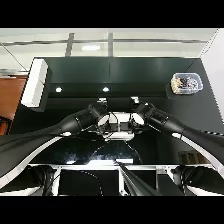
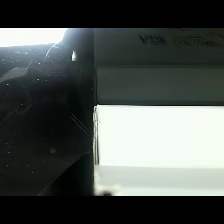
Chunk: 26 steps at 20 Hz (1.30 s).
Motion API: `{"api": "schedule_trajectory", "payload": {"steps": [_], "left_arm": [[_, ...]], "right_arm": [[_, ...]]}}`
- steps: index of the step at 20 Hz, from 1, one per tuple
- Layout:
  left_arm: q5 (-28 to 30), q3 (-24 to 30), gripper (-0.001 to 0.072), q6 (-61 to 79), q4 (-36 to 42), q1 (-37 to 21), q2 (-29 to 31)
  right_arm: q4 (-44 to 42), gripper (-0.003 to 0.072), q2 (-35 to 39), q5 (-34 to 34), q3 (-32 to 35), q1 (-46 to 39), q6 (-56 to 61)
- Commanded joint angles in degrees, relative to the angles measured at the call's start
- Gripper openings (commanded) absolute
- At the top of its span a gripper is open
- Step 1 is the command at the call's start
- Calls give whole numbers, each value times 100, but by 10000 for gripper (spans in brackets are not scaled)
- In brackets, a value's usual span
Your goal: Fold the box and place the chain.
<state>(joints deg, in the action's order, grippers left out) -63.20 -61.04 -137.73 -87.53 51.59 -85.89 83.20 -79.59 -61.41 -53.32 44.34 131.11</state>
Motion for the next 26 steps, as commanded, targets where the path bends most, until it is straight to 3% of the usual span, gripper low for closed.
{"api": "schedule_trajectory", "payload": {"steps": [1,6,7,9,18,19,21,22,26], "left_arm": [[-11,-2,29,15,-2,-2,-2],[-11,-2,29,15,-2,-2,-2],[-11,-2,29,15,-2,-2,-2],[-11,-2,29,15,-2,-2,-2],[-9,-2,29,15,-4,-2,-2],[-9,-2,29,15,-4,-2,-2],[-9,-2,29,15,-4,-2,-2],[-9,-2,29,15,-4,-2,-2],[-9,-2,29,15,-4,-2,-2]], "right_arm": [[-7,5,-2,46,-7,7,35],[-4,35,-2,83,-7,7,111],[-2,217,-2,81,-7,7,109],[-20,262,0,48,-7,7,92],[-127,259,-4,-7,-4,7,92],[-127,187,-4,-7,-2,7,90],[-127,152,-4,9,-4,7,90],[-127,6,-2,17,-4,7,81],[-236,6,-2,197,-4,7,-24]]}}
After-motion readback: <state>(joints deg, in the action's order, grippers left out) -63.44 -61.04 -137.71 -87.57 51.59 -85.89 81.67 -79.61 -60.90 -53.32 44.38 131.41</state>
